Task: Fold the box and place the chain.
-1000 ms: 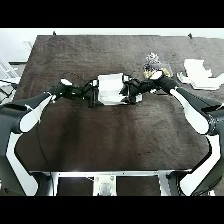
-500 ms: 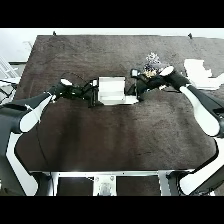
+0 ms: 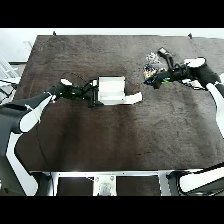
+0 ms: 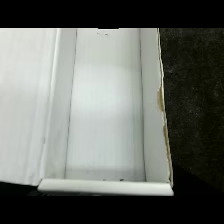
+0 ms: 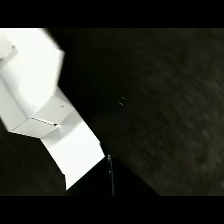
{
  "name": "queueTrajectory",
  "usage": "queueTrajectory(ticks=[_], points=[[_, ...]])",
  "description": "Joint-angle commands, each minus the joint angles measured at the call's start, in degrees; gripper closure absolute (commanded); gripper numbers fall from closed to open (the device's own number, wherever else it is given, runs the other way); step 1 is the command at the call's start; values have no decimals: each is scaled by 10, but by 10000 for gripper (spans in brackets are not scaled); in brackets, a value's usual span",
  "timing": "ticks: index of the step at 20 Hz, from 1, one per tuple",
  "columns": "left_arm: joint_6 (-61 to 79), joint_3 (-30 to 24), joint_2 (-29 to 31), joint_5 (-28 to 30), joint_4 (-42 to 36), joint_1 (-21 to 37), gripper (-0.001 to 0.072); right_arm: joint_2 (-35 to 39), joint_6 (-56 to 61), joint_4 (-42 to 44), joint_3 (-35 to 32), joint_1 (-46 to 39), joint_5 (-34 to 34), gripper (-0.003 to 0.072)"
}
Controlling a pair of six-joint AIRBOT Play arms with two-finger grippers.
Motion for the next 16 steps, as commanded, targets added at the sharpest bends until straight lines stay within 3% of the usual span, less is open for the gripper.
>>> queueTrajectory(ticks=[1, 7, 16], points=[[0, 0, 0, 0, 0, 0, 420, 4, 137, 2, -21, -49, 1, 677], [0, 0, 0, 0, 0, 0, 420, -62, 222, 2, -54, -45, -1, 677], [0, 0, 0, 0, 0, 0, 420, -119, 249, 3, -52, 63, -13, 677]])
